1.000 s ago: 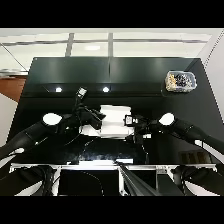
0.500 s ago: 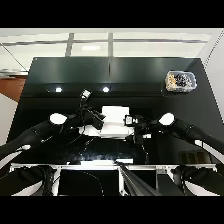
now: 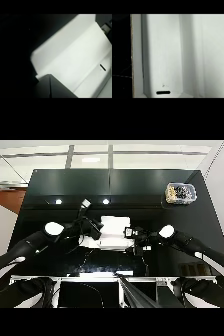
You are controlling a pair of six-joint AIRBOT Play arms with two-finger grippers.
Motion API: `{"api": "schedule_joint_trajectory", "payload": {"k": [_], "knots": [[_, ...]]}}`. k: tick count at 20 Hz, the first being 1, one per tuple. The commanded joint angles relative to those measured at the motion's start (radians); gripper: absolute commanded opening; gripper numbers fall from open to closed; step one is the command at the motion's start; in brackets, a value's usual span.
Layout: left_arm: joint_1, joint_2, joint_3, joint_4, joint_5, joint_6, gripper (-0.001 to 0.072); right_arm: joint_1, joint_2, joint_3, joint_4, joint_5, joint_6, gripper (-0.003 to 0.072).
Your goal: Fold the box and place the chain.
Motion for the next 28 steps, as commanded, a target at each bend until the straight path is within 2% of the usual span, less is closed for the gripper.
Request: {"api": "schedule_joint_trajectory", "payload": {"k": [1,2,3,5,8,10,13,16,21,23,25,28], "knots": [[0.082,0.124,0.013,0.234,-0.099,-0.003,0.0036,0.001,-0.001,0.0,0.0,-0.005,0.0,0.046],[0.106,0.153,0.013,0.311,-0.142,-0.003,0.0039,0.001,-0.001,0.0,0.0,-0.005,0.0,0.046],[0.132,0.176,0.013,0.368,-0.186,-0.004,0.0147,0.001,-0.001,0.0,0.0,-0.005,0.0,0.046],[0.177,0.192,0.013,0.4,-0.257,-0.003,0.0668,0.001,-0.001,0.0,0.0,-0.005,0.0,0.046],[0.189,0.187,0.012,0.581,-0.376,0.135,0.0688,0.001,-0.001,0.0,0.0,-0.005,0.0,0.046],[0.189,0.18,0.012,0.635,-0.418,0.166,0.0688,0.001,-0.001,0.0,0.0,-0.004,0.0,0.046],[0.188,0.135,0.011,0.521,-0.431,0.198,0.0677,0.001,-0.001,0.0,0.0,-0.004,0.0,0.046],[0.188,0.063,0.011,0.407,-0.506,0.444,0.0673,0.001,-0.001,0.0,0.0,-0.003,0.0,0.046],[0.188,-0.024,0.011,0.387,-0.471,0.508,0.0673,0.001,-0.001,0.0,0.0,-0.003,0.0,0.046],[0.188,-0.048,0.011,0.338,-0.468,0.541,0.0674,0.001,-0.001,0.0,0.0,-0.003,0.0,0.046],[0.18,-0.069,0.011,0.286,-0.466,0.579,0.0674,0.001,-0.001,0.0,0.0,-0.003,0.0,0.046],[0.165,-0.08,0.011,0.286,-0.459,0.592,0.0674,0.001,-0.001,0.0,0.0,-0.003,0.0,0.046]]}}
